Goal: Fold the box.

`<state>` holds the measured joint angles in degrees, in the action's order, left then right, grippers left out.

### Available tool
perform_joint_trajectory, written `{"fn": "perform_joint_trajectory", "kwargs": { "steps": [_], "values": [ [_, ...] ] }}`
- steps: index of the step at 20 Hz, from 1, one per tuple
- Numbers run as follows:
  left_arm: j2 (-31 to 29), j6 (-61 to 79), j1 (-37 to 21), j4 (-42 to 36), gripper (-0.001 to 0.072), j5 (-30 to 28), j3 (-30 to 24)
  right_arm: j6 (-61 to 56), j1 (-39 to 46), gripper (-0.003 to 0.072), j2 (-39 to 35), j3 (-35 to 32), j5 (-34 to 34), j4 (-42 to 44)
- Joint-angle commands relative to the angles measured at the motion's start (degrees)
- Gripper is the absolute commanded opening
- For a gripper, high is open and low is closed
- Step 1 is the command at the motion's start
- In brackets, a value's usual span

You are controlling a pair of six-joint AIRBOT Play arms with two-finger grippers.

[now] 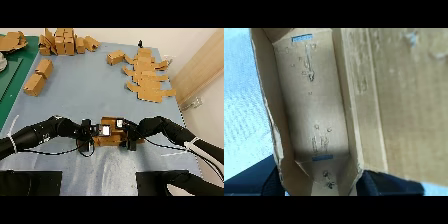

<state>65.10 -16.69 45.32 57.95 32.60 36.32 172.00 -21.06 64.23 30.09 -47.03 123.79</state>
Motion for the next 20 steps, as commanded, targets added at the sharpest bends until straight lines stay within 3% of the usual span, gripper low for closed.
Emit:
{"fn": "perform_joint_trajectory", "kwargs": {
  "steps": [1,8,9,10,20],
  "values": [
    [0.57,3.39,0.04,-4.28,0.0300,-0.24,0.37,-0.02,0.00,0.0523,-0.02,-0.04,0.00,0.04],
    [0.57,3.89,0.24,-6.84,0.0298,-0.26,0.74,-0.02,0.00,0.0522,-0.02,-0.04,0.00,0.02],
    [0.57,3.89,0.52,-6.78,0.0261,-0.15,0.74,-0.02,0.00,0.0523,-0.02,-0.04,0.00,0.02],
    [0.57,3.89,0.81,-6.75,0.0166,-0.11,0.74,-0.02,0.00,0.0522,-0.02,-0.04,0.00,0.02],
    [2.56,9.42,1.51,-9.40,0.0161,-4.07,0.76,-0.02,0.00,0.0522,-0.02,-0.04,0.00,0.02]
  ]
}}
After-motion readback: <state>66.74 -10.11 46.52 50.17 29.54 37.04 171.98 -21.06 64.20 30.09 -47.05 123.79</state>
